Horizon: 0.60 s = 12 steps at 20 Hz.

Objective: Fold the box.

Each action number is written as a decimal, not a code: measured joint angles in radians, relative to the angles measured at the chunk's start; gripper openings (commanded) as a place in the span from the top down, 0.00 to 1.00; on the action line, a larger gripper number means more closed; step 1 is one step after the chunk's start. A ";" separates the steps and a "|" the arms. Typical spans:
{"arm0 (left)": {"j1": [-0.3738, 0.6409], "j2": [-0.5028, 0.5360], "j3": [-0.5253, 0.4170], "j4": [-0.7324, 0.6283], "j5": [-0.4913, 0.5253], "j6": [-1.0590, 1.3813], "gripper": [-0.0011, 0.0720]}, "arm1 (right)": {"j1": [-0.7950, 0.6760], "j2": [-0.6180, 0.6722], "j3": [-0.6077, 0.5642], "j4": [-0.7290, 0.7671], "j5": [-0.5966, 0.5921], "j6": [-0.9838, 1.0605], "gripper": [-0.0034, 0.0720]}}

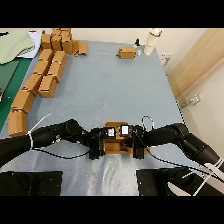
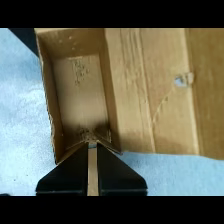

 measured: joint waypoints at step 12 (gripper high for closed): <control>0.000 0.000 0.000 0.000 -0.005 0.000 0.28 | 0.048 -0.049 -0.055 0.053 0.030 0.005 0.28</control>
